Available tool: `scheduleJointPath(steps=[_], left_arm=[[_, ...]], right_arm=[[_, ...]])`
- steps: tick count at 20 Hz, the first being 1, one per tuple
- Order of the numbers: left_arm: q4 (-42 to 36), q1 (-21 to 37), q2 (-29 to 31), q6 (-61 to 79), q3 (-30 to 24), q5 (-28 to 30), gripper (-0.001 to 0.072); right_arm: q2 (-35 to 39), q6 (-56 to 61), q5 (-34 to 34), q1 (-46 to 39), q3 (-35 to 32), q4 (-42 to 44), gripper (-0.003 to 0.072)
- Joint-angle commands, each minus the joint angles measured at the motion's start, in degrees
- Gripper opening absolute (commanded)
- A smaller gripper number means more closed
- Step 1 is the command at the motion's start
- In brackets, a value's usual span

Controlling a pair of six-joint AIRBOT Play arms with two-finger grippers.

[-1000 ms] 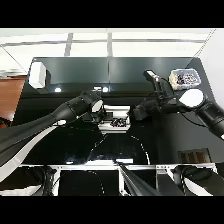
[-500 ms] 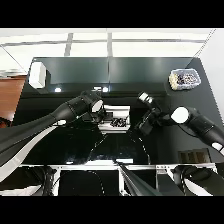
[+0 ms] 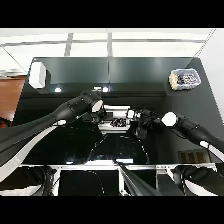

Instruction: Fold the box and place the chain.

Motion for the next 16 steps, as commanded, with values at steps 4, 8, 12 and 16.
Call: scheduleJointPath(steps=[4, 8, 12, 16], left_arm=[[0.02, 0.07, 0.04, 0.02, -0.02, 0.0, 0.0031], [0.02, 0.07, 0.04, 0.02, -0.02, 0.0, 0.0031], [0.0, 0.07, 0.04, 0.02, -0.02, 0.02, 0.0031], [0.0, 0.07, 0.04, 0.02, -0.02, 0.0, 0.0031]], right_arm=[[-3.17, -10.86, -4.17, 0.17, -0.07, 9.62, 0.0701], [-3.48, -10.12, -4.76, 0.17, -0.07, 9.62, 0.0699], [-3.45, -7.91, -4.85, 0.17, -0.07, 9.44, 0.0433], [-3.21, -2.82, -4.61, 0.13, 0.0, 8.98, 0.0009]])
